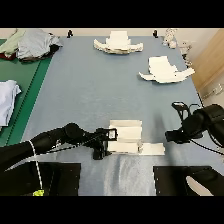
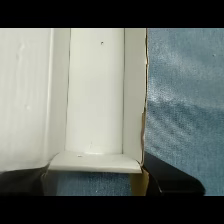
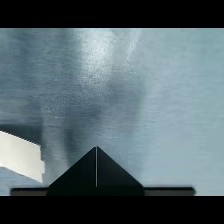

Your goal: Fold the box.

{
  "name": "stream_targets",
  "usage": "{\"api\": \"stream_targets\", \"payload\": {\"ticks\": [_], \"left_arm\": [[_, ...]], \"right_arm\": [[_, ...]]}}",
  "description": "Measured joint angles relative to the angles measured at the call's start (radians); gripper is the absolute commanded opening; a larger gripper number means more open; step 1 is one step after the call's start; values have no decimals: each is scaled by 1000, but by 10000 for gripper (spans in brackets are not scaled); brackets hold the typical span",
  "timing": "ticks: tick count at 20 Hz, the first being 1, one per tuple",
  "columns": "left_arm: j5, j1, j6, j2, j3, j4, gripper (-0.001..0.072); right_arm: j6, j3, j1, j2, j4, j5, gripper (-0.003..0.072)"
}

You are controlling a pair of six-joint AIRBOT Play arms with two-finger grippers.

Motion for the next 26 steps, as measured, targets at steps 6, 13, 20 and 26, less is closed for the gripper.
{"api": "stream_targets", "payload": {"ticks": [6, 13, 20, 26], "left_arm": [[0, 0, 0, 0, 0, 0, 523], [0, 0, 0, 0, 0, 0, 523], [0, 0, 0, 0, 0, 0, 523], [0, 0, 0, 0, 0, 0, 523]], "right_arm": [[-180, -78, -349, -28, 359, 33, 1], [-282, -182, -439, -63, 555, 10, 1], [-373, -204, -420, -66, 716, -45, 1], [-404, -206, -350, -68, 745, -14, 2]]}}
